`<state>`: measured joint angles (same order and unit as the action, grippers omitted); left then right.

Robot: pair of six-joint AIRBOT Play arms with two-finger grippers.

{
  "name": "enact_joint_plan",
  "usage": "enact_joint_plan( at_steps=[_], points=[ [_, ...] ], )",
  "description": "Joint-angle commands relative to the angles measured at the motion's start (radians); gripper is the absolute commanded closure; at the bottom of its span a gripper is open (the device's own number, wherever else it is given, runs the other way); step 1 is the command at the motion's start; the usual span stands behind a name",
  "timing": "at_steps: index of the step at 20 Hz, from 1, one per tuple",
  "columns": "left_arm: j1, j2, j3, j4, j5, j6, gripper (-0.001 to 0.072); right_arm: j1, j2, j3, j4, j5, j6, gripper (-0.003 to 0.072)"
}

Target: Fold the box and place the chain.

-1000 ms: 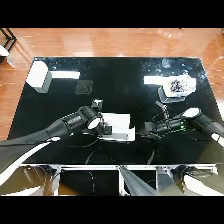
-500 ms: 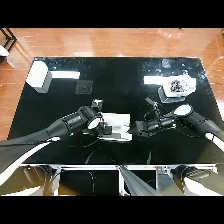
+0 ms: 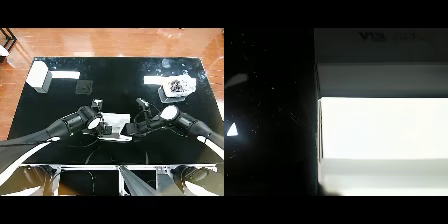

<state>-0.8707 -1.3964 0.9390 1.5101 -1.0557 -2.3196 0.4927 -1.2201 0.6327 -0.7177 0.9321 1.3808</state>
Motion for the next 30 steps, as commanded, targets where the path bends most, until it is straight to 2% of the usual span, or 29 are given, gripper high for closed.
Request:
enact_joint_plan(
  at_steps=[1,10,11,16,17,18,22,23,24,25,26,30],
  points=[
    [0.001,0.000,0.000,0.002,0.005,0.001,0.0691,0.098,0.000,0.041,-0.186,-0.088,0.233,0.0045],
    [0.001,0.000,0.000,0.012,0.008,0.001,0.0691,0.121,0.000,0.047,-0.253,-0.092,0.401,0.0046],
    [0.001,0.000,0.000,0.015,0.008,0.001,0.0691,0.121,0.000,0.047,-0.262,-0.092,0.418,0.0090],
    [0.001,0.000,0.000,0.019,0.007,0.001,0.0692,0.130,0.000,0.049,-0.301,-0.088,0.486,0.0102],
    [0.001,0.000,0.000,0.019,0.007,0.001,0.0692,0.145,0.000,0.056,-0.340,-0.086,0.506,0.0200],
    [0.001,0.000,0.000,0.019,0.007,0.001,0.0691,0.167,0.000,0.068,-0.386,-0.084,0.533,0.0220],
    [0.001,0.000,0.000,0.019,0.006,0.001,0.0692,0.249,-0.003,0.133,-0.586,-0.051,0.701,0.0220],
    [0.001,0.000,0.000,0.019,0.006,0.001,0.0691,0.261,-0.004,0.148,-0.621,-0.032,0.738,0.0239],
    [0.001,0.000,0.000,0.019,0.006,0.001,0.0691,0.269,-0.005,0.162,-0.636,-0.010,0.766,0.0276],
    [0.001,0.000,0.000,0.019,0.006,0.000,0.0691,0.270,-0.006,0.174,-0.645,0.016,0.788,0.0277],
    [0.001,0.000,0.000,0.019,0.006,0.000,0.0692,0.270,-0.008,0.187,-0.650,0.037,0.795,0.0342],
    [0.001,0.000,0.000,0.019,0.008,0.001,0.0692,0.271,-0.016,0.204,-0.690,0.077,0.869,0.0344]
  ],
)
